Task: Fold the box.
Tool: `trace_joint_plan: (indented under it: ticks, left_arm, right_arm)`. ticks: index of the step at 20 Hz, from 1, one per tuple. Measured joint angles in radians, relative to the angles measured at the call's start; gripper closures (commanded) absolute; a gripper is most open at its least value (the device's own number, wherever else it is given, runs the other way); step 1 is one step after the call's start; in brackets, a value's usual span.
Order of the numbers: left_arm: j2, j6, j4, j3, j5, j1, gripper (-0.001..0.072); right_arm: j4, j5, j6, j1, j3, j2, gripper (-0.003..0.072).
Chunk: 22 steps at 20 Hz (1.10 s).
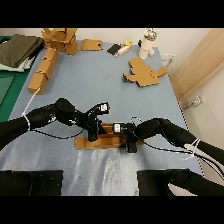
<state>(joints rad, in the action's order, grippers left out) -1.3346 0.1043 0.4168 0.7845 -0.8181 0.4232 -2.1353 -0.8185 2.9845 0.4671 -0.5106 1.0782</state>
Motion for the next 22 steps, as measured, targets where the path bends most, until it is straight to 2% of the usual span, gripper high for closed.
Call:
trace_joint_plan:
  ticks: [8, 9, 10, 11, 12, 16, 18, 19, 20, 22]
  left_arm:
    - [0.0, 0.0, -0.012, 0.0, -0.001, 0.001, 0.0695]
    - [0.0, 0.0, -0.011, 0.0, -0.003, 0.001, 0.0659]
    - [0.0, -0.004, -0.012, 0.0, 0.0, -0.001, 0.0372]
    - [0.001, -0.015, -0.009, 0.0, 0.001, -0.005, 0.0145]
    - [0.003, -0.036, -0.005, 0.0, 0.0, -0.012, 0.0095]
    - [0.041, -0.24, 0.078, 0.001, -0.032, -0.069, 0.0094]
    - [0.084, -0.388, 0.19, 0.001, -0.087, -0.095, 0.0098]
    - [0.108, -0.484, 0.252, 0.001, -0.126, -0.106, 0.0194]
    - [0.128, -0.585, 0.3, 0.001, -0.167, -0.111, 0.0685]
    - [0.156, -0.81, 0.355, 0.0, -0.275, -0.111, 0.07]
  right_arm:
    - [-0.004, -0.003, -0.001, 0.0, 0.0, 0.0, 0.0177]
    - [-0.004, -0.003, -0.001, 0.0, 0.0, 0.0, 0.0177]
    - [-0.005, -0.003, -0.001, 0.0, 0.0, 0.0, 0.0177]
    - [-0.006, -0.003, -0.001, 0.0, 0.0, 0.0, 0.0177]
    - [-0.007, -0.003, -0.001, 0.0, 0.0, 0.0, 0.0177]
    - [-0.008, -0.003, -0.001, 0.0, 0.0, 0.0, 0.0177]
    - [-0.008, -0.003, -0.001, 0.0, 0.0, 0.0, 0.0177]
    - [-0.008, -0.003, 0.0, 0.0, 0.0, 0.0, 0.0177]
    - [-0.008, -0.003, 0.0, 0.0, 0.0, 0.0, 0.0177]
    - [-0.008, -0.003, 0.0, 0.0, 0.0, 0.0, 0.0177]
